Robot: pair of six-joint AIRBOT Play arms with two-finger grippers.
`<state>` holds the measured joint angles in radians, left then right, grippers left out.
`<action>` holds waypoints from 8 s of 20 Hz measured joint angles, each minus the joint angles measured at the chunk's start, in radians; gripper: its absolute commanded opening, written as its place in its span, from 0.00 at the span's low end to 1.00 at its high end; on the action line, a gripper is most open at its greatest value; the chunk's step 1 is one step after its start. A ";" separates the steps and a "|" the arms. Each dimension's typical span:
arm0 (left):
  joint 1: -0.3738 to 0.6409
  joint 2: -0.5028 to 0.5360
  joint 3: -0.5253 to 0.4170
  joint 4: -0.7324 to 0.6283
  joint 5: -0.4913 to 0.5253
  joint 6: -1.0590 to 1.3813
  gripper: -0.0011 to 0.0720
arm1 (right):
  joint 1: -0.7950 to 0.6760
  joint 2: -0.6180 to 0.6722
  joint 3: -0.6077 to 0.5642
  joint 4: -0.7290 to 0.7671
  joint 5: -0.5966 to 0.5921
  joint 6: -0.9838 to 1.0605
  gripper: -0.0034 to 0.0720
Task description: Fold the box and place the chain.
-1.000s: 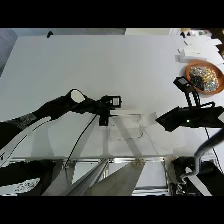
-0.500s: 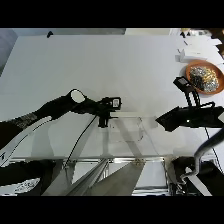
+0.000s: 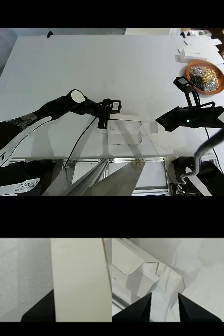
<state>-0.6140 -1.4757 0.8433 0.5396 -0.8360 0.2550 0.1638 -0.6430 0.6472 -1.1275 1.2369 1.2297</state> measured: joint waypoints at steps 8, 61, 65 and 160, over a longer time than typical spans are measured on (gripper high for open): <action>0.000 0.000 0.000 -0.002 0.047 0.016 0.02 | 0.000 0.000 0.000 -0.001 0.000 0.000 0.53; 0.001 0.000 0.000 -0.001 0.051 0.010 0.03 | 0.513 -0.083 -0.448 -0.079 -0.772 -0.731 0.96; 0.001 0.000 0.000 0.000 0.054 0.009 0.03 | 0.513 -0.079 -0.415 -0.080 -0.780 -0.731 0.96; 0.010 0.035 0.000 0.024 0.042 -0.033 0.78 | 0.066 -0.552 -0.316 0.732 -0.516 -1.817 0.47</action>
<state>-0.6037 -1.4406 0.8436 0.5640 -0.7937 0.2222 0.2302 -1.1954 0.3309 -0.3958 0.7208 -0.5877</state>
